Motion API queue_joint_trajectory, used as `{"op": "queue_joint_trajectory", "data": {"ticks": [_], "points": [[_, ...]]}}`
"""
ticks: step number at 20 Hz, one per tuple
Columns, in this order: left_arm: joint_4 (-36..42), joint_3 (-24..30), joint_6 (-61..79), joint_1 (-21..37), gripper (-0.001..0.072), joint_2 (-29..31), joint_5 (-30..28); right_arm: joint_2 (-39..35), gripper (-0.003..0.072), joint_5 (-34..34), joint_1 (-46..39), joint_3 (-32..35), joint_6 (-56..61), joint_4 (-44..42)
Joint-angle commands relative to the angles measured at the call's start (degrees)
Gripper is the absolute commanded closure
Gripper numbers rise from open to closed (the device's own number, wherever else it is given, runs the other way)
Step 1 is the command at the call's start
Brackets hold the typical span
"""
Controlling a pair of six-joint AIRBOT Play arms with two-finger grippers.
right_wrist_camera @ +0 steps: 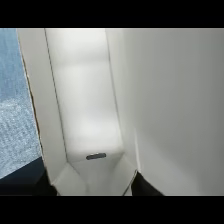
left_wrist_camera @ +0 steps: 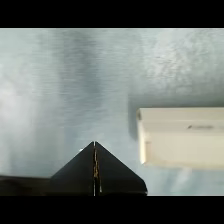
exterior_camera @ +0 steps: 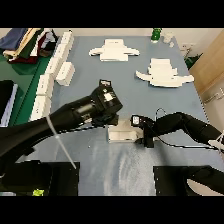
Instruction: Fold the box.
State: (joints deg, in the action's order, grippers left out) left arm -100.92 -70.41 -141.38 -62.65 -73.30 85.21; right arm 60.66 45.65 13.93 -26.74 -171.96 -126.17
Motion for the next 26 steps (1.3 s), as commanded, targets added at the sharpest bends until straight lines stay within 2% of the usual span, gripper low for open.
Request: {"op": "queue_joint_trajectory", "data": {"ticks": [1, 3, 5, 7, 9, 11, 13, 15, 16, 17, 18, 19, 23, 26], "points": [[-0.3, -0.1, 6.5, 1.2, 0.0694, 6.6, 8.2, 0.0, 0.0285, 0.0, 0.0, 0.0, 0.0, 0.0], [3.8, 1.0, 11.7, 3.4, 0.0695, 9.1, 6.0, 0.0, 0.0286, 0.0, 0.0, 0.0, 0.0, 0.0], [7.4, 3.9, 18.2, 4.8, 0.0695, 12.2, -3.6, 0.0, 0.0286, 0.0, 0.0, 0.0, 0.0, 0.0], [14.6, 8.1, 27.5, 6.5, 0.0695, 15.8, -12.9, 0.0, 0.0286, 0.0, 0.0, 0.0, 0.0, 0.0], [21.9, 13.4, 36.5, 9.2, 0.0695, 19.3, -16.6, 0.0, 0.0286, 0.0, 0.0, 0.0, 0.0, 0.0], [23.2, 19.4, 44.9, 11.3, 0.0695, 23.1, -18.1, 0.0, 0.0285, 0.0, 0.0, 0.0, 0.0, 0.0], [27.8, 25.7, 60.8, 15.6, 0.0694, 27.8, -19.4, 0.0, 0.0285, 0.0, 0.0, 0.0, 0.0, 0.0], [36.2, 32.4, 85.4, 22.6, 0.0680, 32.5, -23.9, 0.0, 0.0286, 0.0, 0.0, 0.0, 0.0, 0.0], [40.9, 34.8, 96.2, 25.4, 0.0383, 33.9, -26.5, 0.0, 0.0286, 0.0, 0.0, 0.0, 0.0, 0.0], [46.4, 37.0, 101.9, 28.2, 0.0052, 34.8, -29.8, 0.0, 0.0285, 0.0, 0.0, 0.0, 0.0, 0.0], [50.4, 38.6, 104.1, 30.4, 0.0021, 34.8, -32.5, 0.0, 0.0286, 0.0, 0.0, 0.0, 0.0, 0.0], [52.8, 39.7, 106.4, 32.1, 0.0021, 34.5, -34.6, 0.0, 0.0286, 0.0, 0.0, 0.0, 0.0, 0.0], [53.4, 42.1, 112.6, 34.9, 0.0022, 31.8, -43.5, 0.0, 0.0286, 0.0, 0.0, 0.0, 0.0, 0.0], [57.8, 42.3, 127.6, 34.8, 0.0021, 27.2, -42.7, 0.0, 0.0286, 0.0, 0.0, 0.0, 0.0, 0.0]]}}
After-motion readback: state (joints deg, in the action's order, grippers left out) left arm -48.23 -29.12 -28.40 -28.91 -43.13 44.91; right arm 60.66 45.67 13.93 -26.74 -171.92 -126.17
